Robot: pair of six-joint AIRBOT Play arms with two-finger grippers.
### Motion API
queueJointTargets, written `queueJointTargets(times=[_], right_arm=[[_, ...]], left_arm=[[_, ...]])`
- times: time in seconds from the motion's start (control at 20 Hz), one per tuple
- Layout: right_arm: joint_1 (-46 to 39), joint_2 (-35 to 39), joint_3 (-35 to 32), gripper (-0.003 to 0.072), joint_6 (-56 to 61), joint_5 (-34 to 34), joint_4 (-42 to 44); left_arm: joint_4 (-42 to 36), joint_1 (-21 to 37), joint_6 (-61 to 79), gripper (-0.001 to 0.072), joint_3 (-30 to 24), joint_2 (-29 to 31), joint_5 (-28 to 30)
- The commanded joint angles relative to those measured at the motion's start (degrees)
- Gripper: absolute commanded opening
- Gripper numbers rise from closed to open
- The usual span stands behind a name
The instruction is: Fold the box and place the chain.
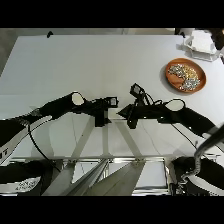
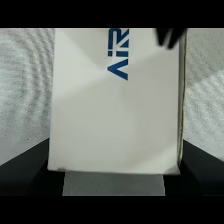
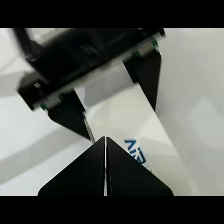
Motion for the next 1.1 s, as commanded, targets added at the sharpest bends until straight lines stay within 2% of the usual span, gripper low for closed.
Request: queueJointTargets(times=[0.0, 0.1, 0.2, 0.25, 0.35, 0.5, 0.65, 0.75, 0.9, 1.05], right_arm=[[-0.02, 7.50, 0.50, 0.0015, 7.28, -1.16, -5.03], [-0.92, 11.76, 2.43, 0.0014, 21.86, -0.31, -16.33], [-3.34, 14.84, 6.47, 0.0014, 41.38, 5.20, -32.48], [-5.11, 15.50, 9.46, 0.0013, 51.67, 10.25, -40.26], [-9.22, 15.28, 15.85, 0.0013, 64.17, 23.21, -50.66], [-15.45, 15.30, 21.11, 0.0017, 70.79, 37.00, -57.94], [-20.06, 15.19, 21.07, 0.0016, 74.86, 45.09, -71.76], [-23.23, 15.19, 20.68, 0.0016, 75.69, 50.86, -77.15], [-27.58, 15.19, 15.54, 0.0016, 77.81, 52.09, -75.95], [-28.02, 15.19, 8.09, 0.0017, 79.38, 51.58, -75.76]], left_arm=[[0.02, -0.02, 0.04, 0.0272, 0.00, 0.04, 0.00], [0.02, -0.02, 0.04, 0.0272, 0.00, 0.04, 0.00], [0.04, -0.02, 0.04, 0.0272, 0.00, 0.04, 0.00], [0.02, -0.02, 0.04, 0.0272, 0.00, 0.04, 0.02], [0.04, -0.02, 0.04, 0.0272, 0.00, 0.04, 0.00], [0.02, -0.02, 0.04, 0.0272, 0.00, 0.04, 0.00], [0.04, -0.02, 0.04, 0.0272, 0.00, 0.04, 0.02], [0.02, -0.02, 0.04, 0.0272, 0.00, 0.04, 0.00], [0.02, -0.02, 0.04, 0.0272, 0.00, 0.04, 0.00], [0.02, -0.02, 0.02, 0.0272, 0.00, 0.04, 0.00]])
